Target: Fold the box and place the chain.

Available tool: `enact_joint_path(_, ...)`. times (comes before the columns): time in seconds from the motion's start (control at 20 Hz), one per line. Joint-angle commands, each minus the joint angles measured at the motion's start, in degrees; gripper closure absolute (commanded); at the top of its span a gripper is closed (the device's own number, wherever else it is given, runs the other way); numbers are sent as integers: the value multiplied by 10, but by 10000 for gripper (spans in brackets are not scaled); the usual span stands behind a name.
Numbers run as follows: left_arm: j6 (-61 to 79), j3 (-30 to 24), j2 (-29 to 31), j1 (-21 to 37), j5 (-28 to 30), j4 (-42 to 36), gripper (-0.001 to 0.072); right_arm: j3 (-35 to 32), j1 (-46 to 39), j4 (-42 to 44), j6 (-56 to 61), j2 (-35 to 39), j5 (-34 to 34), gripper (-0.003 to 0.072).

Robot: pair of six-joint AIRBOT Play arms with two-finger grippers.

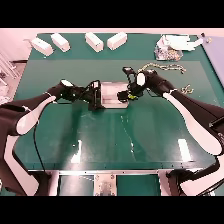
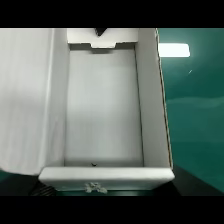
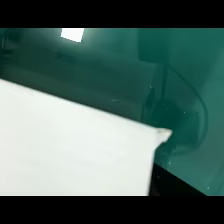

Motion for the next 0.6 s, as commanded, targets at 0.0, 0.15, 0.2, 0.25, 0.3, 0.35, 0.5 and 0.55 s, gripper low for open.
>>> enact_joint_path(0.0, 0, 0, 0, 1, 0, 1, 240, 3, 9, -35, 43, 0, 11, 282)
enact_joint_path(0.15, 0, 0, 0, 1, 0, 1, 239, 3, 10, -35, 56, 0, 11, 341)
enact_joint_path(0.2, 0, 0, 0, 1, 0, 1, 239, 3, 12, -35, 56, 0, 11, 343)
enact_joint_path(0.25, 0, 0, 0, 1, 0, 1, 239, 3, 14, -38, 65, 0, 12, 359)
enact_joint_path(0.3, 0, 0, 0, 1, 0, 1, 239, 3, 16, -47, 75, 0, 13, 385)
enact_joint_path(0.35, 0, 0, 0, 1, 0, 1, 239, 3, 20, -55, 84, 0, 15, 385)
enact_joint_path(0.5, 0, 0, 0, 1, 0, 1, 239, 3, 26, -59, 86, -2, 16, 385)
enact_joint_path(0.55, 0, 0, 0, 1, 0, 1, 240, 3, 28, -59, 86, -5, 17, 386)
